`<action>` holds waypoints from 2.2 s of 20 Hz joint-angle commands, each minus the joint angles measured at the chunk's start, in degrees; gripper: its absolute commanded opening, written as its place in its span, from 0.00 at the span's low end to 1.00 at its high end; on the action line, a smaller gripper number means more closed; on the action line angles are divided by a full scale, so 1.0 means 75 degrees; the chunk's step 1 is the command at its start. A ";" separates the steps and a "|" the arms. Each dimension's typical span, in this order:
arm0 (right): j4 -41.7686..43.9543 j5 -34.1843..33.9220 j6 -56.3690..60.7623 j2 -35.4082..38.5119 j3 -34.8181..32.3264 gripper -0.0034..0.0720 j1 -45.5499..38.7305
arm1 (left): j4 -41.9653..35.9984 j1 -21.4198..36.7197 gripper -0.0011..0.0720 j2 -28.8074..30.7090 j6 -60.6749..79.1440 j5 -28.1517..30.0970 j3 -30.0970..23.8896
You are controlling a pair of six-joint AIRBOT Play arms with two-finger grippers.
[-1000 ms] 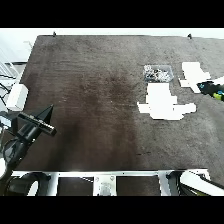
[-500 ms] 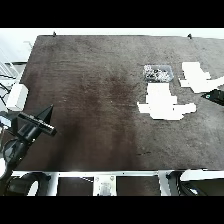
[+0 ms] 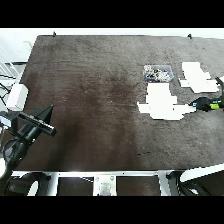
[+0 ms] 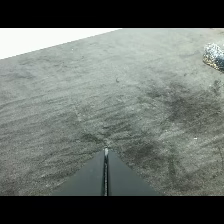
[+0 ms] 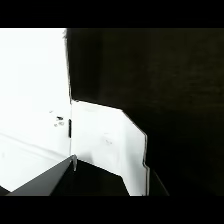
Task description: Fold the box and place the chain.
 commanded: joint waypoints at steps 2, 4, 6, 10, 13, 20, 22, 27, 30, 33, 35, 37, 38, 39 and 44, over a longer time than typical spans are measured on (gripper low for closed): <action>0.0017 0.0175 -0.0096 -0.0350 0.0017 0.71 0.0221 | 0.0003 -0.0006 0.04 0.0003 0.0003 0.0000 -0.0003; 0.0026 0.0178 -0.0102 -0.0411 0.0009 0.65 0.0271 | 0.0003 -0.0006 0.04 0.0003 0.0003 0.0003 -0.0003; 0.0061 0.0227 -0.0122 -0.0443 -0.0029 0.54 0.0341 | 0.0003 -0.0006 0.04 0.0003 0.0003 0.0000 -0.0003; 0.0405 0.0490 -0.0236 -0.0443 -0.0245 0.06 0.0388 | 0.0003 -0.0006 0.04 0.0003 0.0003 0.0003 -0.0003; 0.0836 0.0868 -0.0242 -0.0323 -0.0761 0.06 0.0507 | 0.0003 -0.0006 0.04 0.0003 0.0003 0.0003 -0.0003; 0.3465 -0.0781 -0.0530 0.2084 -0.3858 0.06 0.2259 | 0.0003 -0.0006 0.04 0.0003 0.0000 0.0000 -0.0003; 0.4028 -0.1335 -0.0525 0.2713 -0.4444 0.06 0.3200 | 0.0003 -0.0006 0.04 0.0003 0.0003 0.0000 -0.0003; 0.4669 -0.3325 -0.0522 0.3654 -0.4768 0.06 0.5307 | 0.0003 -0.0006 0.04 0.0003 0.0003 0.0000 -0.0003; 0.4418 -0.4945 -0.0778 0.3952 -0.4916 0.06 0.6347 | 0.0003 -0.0006 0.04 0.0003 0.0000 0.0000 -0.0003; 0.4438 -0.6140 -0.1215 0.3987 -0.5316 0.06 0.6747 | 0.0003 -0.0006 0.04 0.0003 0.0003 0.0003 -0.0003; 0.4523 -0.6443 -0.1556 0.3937 -0.5499 0.06 0.6697 | 0.0003 -0.0006 0.04 0.0003 0.0000 0.0000 -0.0003; 0.4639 -0.6467 -0.2022 0.3885 -0.5499 0.06 0.6691 | 0.0000 -0.0006 0.04 0.0003 0.0003 0.0003 -0.0003; 0.4727 -0.6461 -0.2253 0.3856 -0.5499 0.06 0.6694 | 0.0000 -0.0006 0.04 0.0003 0.0000 -0.0006 -0.0003; 0.4768 -0.6467 -0.2273 0.3794 -0.5508 0.06 0.6688 | 0.0000 -0.0006 0.04 0.0003 0.0000 -0.0012 -0.0003; 0.5560 -0.7053 -0.2518 0.3748 -0.5849 0.06 0.6965 | 0.0003 -0.0006 0.04 0.0003 0.0003 -0.0152 -0.0003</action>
